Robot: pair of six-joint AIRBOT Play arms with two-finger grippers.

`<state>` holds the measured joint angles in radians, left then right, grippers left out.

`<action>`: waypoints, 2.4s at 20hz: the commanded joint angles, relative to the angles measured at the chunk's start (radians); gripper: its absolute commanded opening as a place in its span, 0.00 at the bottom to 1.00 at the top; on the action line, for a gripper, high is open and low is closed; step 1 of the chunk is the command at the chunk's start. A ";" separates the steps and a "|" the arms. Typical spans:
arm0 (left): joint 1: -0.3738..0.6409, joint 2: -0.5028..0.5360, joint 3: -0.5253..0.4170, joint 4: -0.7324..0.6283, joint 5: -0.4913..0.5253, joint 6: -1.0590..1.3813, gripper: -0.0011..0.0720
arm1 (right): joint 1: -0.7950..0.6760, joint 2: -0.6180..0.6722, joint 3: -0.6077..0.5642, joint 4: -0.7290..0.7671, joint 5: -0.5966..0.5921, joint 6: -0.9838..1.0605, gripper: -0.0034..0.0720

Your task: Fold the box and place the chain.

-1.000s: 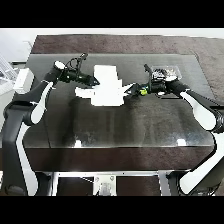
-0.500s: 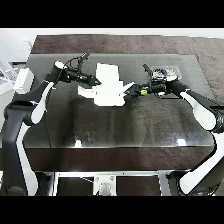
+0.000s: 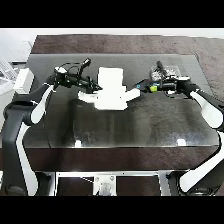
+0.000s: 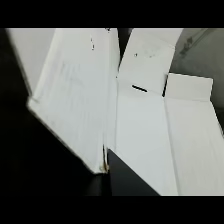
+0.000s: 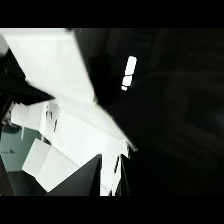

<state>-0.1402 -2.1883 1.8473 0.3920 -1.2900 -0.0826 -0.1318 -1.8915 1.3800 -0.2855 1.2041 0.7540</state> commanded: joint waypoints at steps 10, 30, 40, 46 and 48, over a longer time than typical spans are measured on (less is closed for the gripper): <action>0.026 0.002 -0.102 -0.165 -0.110 0.432 0.04 | -0.061 0.000 0.000 0.087 0.013 -0.060 0.24; 0.025 0.048 -0.220 -0.129 0.026 0.588 0.04 | -0.042 -0.001 -0.063 0.076 0.013 -0.131 0.24; 0.025 0.034 -0.220 -0.137 0.022 0.588 0.04 | -0.042 -0.001 -0.066 0.076 0.013 -0.146 0.24; 0.025 0.027 -0.220 -0.115 0.023 0.591 0.04 | -0.042 -0.001 -0.066 0.076 0.013 -0.147 0.24; 0.025 0.027 -0.220 -0.107 0.021 0.608 0.04 | -0.043 -0.001 -0.066 0.076 0.013 -0.155 0.24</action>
<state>-0.1150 -2.1593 1.6283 0.2604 -1.2728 0.5110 -0.1749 -1.8915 1.3148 -0.2100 1.2163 0.6064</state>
